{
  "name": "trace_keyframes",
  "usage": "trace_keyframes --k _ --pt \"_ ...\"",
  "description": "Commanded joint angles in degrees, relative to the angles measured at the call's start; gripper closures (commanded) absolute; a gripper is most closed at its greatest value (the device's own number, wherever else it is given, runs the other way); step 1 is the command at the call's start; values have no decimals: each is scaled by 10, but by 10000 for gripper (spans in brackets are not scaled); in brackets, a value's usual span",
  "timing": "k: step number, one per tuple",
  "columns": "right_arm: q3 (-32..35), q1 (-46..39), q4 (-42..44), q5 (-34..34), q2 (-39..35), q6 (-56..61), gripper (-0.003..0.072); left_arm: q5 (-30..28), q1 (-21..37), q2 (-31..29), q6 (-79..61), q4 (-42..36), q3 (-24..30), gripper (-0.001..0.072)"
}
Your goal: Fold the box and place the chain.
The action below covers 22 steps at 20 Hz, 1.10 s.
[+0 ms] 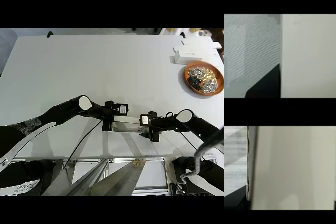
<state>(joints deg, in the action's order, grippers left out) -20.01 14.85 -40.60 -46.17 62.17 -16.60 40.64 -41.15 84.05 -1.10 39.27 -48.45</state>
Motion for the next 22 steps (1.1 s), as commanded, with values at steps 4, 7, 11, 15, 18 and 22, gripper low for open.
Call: trace_keyframes --k 4,7,11,15,18,22 --pt "0 0 3 5 1 -2 280 -1 0 0 0 0 0 700" --pt "0 0 3 5 1 -2 280 -1 0 0 0 0 0 700" --pt "0 0 3 5 0 -2 280 -1 0 0 1 0 0 700" --pt "0 0 3 5 0 -2 280 -1 0 0 0 0 0 700" --pt "0 0 3 5 0 -2 280 -1 0 0 1 0 0 700" --pt "0 0 3 5 0 -2 280 7 0 -4 -2 8 0 536"
